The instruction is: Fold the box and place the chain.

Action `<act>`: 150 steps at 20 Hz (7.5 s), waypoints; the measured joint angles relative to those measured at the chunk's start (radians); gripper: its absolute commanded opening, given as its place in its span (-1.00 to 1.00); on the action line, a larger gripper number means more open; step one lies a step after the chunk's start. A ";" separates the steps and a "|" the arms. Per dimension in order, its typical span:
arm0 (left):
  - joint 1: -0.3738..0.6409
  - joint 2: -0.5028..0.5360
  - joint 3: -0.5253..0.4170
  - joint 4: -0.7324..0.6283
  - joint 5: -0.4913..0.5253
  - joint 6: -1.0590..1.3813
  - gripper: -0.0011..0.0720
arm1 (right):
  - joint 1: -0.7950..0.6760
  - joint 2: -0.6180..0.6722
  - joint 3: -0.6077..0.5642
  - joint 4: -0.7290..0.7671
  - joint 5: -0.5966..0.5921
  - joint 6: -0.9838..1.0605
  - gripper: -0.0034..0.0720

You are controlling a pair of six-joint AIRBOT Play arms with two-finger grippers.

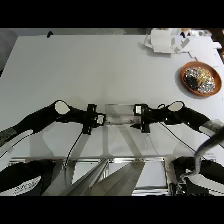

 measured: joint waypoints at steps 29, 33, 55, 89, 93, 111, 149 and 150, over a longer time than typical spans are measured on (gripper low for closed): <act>-0.013 -0.015 0.017 -0.084 0.017 0.090 -0.42 | 0.000 0.000 0.000 -0.001 0.001 -0.002 0.14; -0.035 -0.032 0.024 -0.107 0.018 0.096 -0.61 | 0.000 0.000 0.000 -0.001 0.002 -0.002 0.14; -0.098 -0.056 0.029 -0.193 0.094 0.081 0.49 | 0.000 0.000 0.000 0.000 0.002 0.000 0.14; 0.188 -0.032 0.013 0.098 -0.185 -1.614 -0.95 | 0.000 0.000 0.000 -0.001 0.001 -0.001 0.14; 0.142 -0.047 0.013 0.008 -0.171 -1.560 -0.95 | 0.000 0.000 0.000 -0.001 0.001 -0.001 0.14; 0.035 0.110 0.014 -0.057 -0.087 -1.547 -0.25 | 0.001 0.000 0.000 -0.001 0.001 -0.002 0.14; -0.282 -0.164 0.466 0.609 -0.309 -2.567 -0.04 | 0.000 0.000 0.000 -0.001 0.001 -0.001 0.14; -0.289 -0.181 0.486 0.617 -0.326 -2.574 -0.04 | 0.000 0.000 0.000 -0.001 0.002 -0.001 0.14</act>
